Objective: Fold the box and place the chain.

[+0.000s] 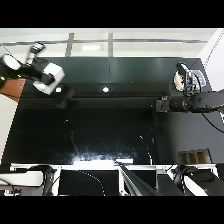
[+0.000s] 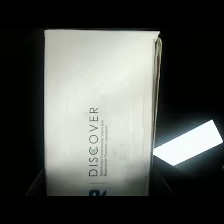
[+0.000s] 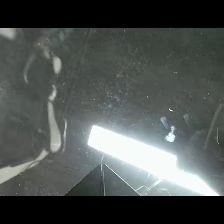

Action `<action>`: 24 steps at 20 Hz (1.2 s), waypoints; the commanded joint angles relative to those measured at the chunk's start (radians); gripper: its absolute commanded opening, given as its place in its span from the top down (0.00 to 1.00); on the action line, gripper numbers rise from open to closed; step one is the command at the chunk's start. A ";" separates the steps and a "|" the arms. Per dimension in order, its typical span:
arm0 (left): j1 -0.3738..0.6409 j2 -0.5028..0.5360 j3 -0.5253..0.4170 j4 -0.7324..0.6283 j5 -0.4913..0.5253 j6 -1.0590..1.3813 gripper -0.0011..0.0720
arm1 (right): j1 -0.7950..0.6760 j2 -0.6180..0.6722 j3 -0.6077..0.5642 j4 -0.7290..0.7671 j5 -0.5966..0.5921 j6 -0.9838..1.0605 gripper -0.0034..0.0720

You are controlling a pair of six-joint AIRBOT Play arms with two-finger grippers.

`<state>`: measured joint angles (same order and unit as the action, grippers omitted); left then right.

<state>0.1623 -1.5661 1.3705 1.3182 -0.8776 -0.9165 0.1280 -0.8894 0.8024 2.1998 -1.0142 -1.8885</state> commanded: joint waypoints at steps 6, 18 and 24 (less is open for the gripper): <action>0.174 -0.396 0.502 0.008 -0.023 -0.177 0.53 | 0.001 0.001 0.000 0.006 0.009 0.019 0.93; 0.152 -0.489 0.763 0.109 -0.285 -0.263 0.01 | 0.000 0.001 0.003 0.051 0.016 0.052 0.93; 0.150 -0.180 0.701 0.082 -0.431 -0.405 0.09 | -0.056 0.007 0.173 0.026 -0.040 0.052 0.93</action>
<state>0.3130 -1.8721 2.0888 1.4220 -1.2049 -1.2430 0.1028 -0.8856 0.8940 2.2391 -1.0122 -1.8366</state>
